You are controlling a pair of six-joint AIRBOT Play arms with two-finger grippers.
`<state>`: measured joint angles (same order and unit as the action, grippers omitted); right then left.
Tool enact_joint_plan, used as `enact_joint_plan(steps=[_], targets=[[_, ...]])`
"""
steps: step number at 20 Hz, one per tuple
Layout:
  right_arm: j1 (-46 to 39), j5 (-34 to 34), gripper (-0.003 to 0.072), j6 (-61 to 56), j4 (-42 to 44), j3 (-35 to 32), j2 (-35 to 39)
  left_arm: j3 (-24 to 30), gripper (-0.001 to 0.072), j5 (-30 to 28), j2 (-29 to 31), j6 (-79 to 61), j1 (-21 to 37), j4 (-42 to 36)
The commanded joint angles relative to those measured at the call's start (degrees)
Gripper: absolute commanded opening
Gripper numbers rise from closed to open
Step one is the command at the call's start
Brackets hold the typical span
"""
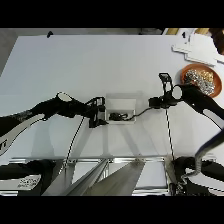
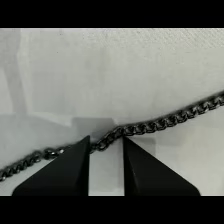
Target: Fold the box and place the chain.
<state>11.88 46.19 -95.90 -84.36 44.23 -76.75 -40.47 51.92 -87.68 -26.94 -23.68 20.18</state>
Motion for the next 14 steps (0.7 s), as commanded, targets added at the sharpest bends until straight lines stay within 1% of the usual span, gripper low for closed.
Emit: enact_joint_plan(steps=[1,4,6,8,10,12,14], targets=[[0.02,-0.61,0.0016,1.95,0.33,-0.07,-0.68,-0.04,0.0151,-0.02,0.0,0.0,0.02,0.02],[0.02,-0.55,0.0014,5.07,0.31,-0.07,0.79,-0.04,0.0151,-0.02,0.0,0.0,0.02,0.02],[0.04,-0.26,0.0014,6.43,0.33,-0.07,3.69,-0.04,0.0151,-0.02,0.0,0.0,0.02,0.02],[0.04,1.09,0.0014,7.34,0.46,-0.07,7.98,-0.04,0.0151,-0.02,0.0,0.0,0.02,0.02],[0.9,3.32,0.0014,11.47,0.76,-0.07,12.85,-0.04,0.0151,-0.02,0.0,0.0,0.02,0.02],[2.89,6.21,0.0014,14.14,0.79,-0.07,17.77,-0.04,0.0151,0.0,0.0,-0.02,0.02,0.0],[5.81,8.17,0.0014,14.1,1.33,-0.07,22.36,-0.04,0.0151,0.0,0.0,0.0,0.02,0.02]])
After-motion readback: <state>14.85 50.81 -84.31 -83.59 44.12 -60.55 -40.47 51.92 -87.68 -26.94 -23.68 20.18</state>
